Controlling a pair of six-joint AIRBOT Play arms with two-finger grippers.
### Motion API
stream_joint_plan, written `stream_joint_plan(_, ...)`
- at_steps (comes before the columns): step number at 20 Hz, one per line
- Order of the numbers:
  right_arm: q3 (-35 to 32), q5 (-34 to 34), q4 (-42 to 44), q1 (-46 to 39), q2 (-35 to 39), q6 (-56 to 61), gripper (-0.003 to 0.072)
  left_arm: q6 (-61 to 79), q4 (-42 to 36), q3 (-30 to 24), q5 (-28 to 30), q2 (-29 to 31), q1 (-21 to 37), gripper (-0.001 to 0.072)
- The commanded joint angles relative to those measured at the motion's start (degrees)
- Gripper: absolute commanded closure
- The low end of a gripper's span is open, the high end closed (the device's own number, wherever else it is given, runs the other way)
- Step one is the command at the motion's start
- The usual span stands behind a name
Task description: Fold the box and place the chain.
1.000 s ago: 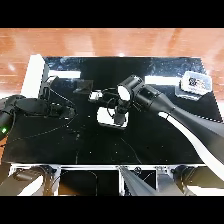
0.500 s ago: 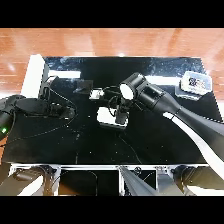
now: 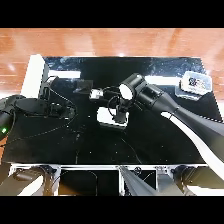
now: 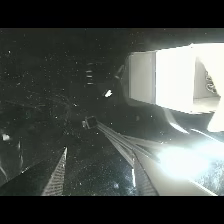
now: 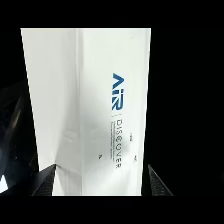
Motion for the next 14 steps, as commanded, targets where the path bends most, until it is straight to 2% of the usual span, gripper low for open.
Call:
stream_joint_plan(1, 0.0, -1.2, -0.1, 0.0, -1.8, 0.2, -0.0028, 0.0, 0.0, 0.0, 0.0, 0.0, 0.0, 0.0198)
stream_joint_plan(3, 0.0, -1.2, -0.2, 0.0, -2.1, 0.2, -0.0018, 0.0, 0.0, 0.0, 0.0, 0.0, 0.0, 0.0198)
stream_joint_plan(4, 0.0, -1.2, -0.4, 0.0, -2.1, 0.4, 0.0047, 0.0, 0.0, 0.0, 0.0, 0.0, 0.0, 0.0198)
stream_joint_plan(5, 0.0, -1.1, -0.6, 0.0, -2.1, 0.8, 0.0143, 0.0, 0.0, 0.0, 0.0, 0.0, 0.0, 0.0198)
stream_joint_plan(6, 0.0, -0.9, -0.7, 0.0, -2.1, 0.8, 0.0144, 0.0, 0.0, 0.0, 0.0, 0.0, 0.0, 0.0198)
stream_joint_plan(7, 0.0, -0.6, -1.0, 0.0, -2.1, 0.8, 0.0239, 0.0, 0.0, 0.0, 0.0, 0.0, 0.0, 0.0198)
stream_joint_plan(8, 0.1, -0.1, -1.0, 0.0, -2.1, 0.8, 0.0282, 0.0, 0.0, 0.0, 0.0, 0.0, 0.0, 0.0198)
stream_joint_plan(11, 0.2, 0.5, -1.1, 0.0, -1.9, 0.8, 0.0286, 0.0, 0.0, 0.0, 0.0, 0.0, 0.0, 0.0198)
stream_joint_plan(12, 0.2, 0.8, -1.1, 0.0, -1.9, 0.8, 0.0381, 0.0, 0.0, 0.0, 0.0, 0.0, 0.0, 0.0198)
stream_joint_plan(13, 0.2, 1.0, -1.1, 0.0, -1.8, 0.8, 0.0445, 0.0, 0.0, 0.0, 0.0, 0.0, 0.0, 0.0198)
stream_joint_plan(14, 0.2, 1.2, -1.0, 0.0, -1.6, 0.8, 0.0445, 0.0, 0.0, 0.0, 0.0, 0.0, 0.0, 0.0198)
